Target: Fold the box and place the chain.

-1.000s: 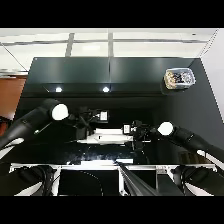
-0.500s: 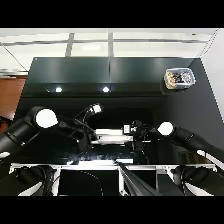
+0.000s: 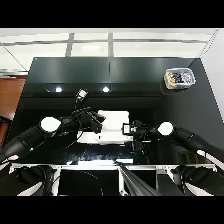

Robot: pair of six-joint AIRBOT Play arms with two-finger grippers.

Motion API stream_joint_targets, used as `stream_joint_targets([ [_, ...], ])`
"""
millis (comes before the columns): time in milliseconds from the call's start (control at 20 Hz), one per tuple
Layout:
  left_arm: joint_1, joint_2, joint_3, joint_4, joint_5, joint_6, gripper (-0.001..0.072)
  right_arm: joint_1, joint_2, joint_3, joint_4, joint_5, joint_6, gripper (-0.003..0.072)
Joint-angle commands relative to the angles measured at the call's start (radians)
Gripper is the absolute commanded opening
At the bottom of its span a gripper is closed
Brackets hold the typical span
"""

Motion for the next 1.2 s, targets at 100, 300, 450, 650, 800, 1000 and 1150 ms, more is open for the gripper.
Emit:
stream_joint_targets([
  [100, -0.001, -0.093, -0.009, -0.026, -0.040, 0.063, 0.0026, 0.001, 0.000, 0.000, 0.000, 0.000, 0.000, 0.0437],
  [300, -0.029, -0.119, -0.008, -0.014, -0.052, 0.063, 0.0025, 0.001, 0.000, 0.000, 0.000, 0.000, 0.000, 0.0437],
  [450, -0.031, -0.119, -0.005, -0.007, -0.071, 0.063, 0.0025, 0.001, 0.000, 0.000, 0.000, 0.000, 0.000, 0.0437],
  [650, -0.029, -0.119, -0.005, 0.046, -0.153, 0.053, 0.0024, 0.001, 0.000, 0.000, 0.000, 0.000, 0.000, 0.0437],
  [800, -0.025, -0.115, 0.017, 0.085, -0.156, 0.055, 0.0024, 0.001, 0.000, 0.000, 0.000, 0.000, 0.000, 0.0436],
  [1000, 0.030, -0.114, 0.122, 0.203, -0.200, 0.054, 0.0024, 0.001, 0.000, 0.000, -0.001, 0.001, 0.000, 0.0437],
  [1150, 0.106, -0.086, 0.195, 0.306, -0.365, 0.045, 0.0023, 0.001, 0.000, 0.000, 0.000, 0.000, 0.000, 0.0437],
])
